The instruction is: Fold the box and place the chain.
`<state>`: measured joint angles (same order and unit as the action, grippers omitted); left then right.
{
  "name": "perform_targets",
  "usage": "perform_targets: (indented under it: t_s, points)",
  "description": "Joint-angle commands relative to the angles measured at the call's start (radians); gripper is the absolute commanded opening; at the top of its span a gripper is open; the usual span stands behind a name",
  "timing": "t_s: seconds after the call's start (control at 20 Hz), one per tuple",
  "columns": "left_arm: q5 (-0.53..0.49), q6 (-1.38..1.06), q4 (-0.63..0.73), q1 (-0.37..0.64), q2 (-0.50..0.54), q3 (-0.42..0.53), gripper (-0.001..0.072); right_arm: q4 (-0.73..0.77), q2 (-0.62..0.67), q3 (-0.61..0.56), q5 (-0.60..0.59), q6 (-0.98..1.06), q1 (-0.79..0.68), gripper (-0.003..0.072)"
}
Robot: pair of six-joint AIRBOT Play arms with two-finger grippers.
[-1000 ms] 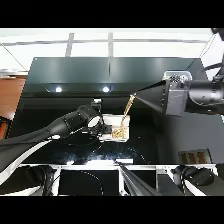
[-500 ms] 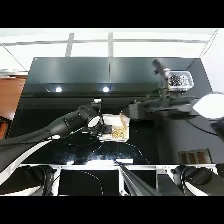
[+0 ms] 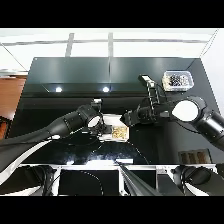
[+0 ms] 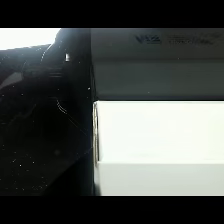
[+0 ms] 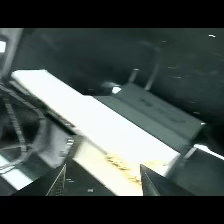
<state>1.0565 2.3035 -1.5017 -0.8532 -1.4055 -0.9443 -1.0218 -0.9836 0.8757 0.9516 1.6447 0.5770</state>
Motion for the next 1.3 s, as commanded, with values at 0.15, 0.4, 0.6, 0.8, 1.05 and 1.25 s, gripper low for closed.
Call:
perform_targets:
  t_s: [0.15,0.4,0.6,0.8,1.05,1.25]
  points:
    - [0.0,0.101,0.03,0.006,0.0,-0.001,0.0028,-0.124,0.132,0.034,0.077,-0.003,-0.224,0.0536]
    - [0.089,-0.044,0.031,0.018,0.021,-0.1,0.0593,-0.127,0.169,0.034,0.158,-0.023,-0.304,0.0536]
    - [0.281,-0.466,-0.039,0.077,0.151,-0.13,0.0594,-0.124,0.169,0.034,0.168,-0.022,-0.304,0.0537]
    - [0.216,-0.661,-0.035,0.36,0.381,0.132,0.0686,-0.12,0.169,0.034,0.128,-0.021,-0.303,0.0537]
    - [0.068,-1.818,0.949,0.761,0.452,0.435,0.0686,-0.12,0.169,0.034,0.124,-0.02,-0.303,0.0536]
    - [0.004,-2.459,0.928,0.714,0.409,0.519,0.0704,-0.12,0.169,0.034,0.125,0.003,-0.301,0.0536]
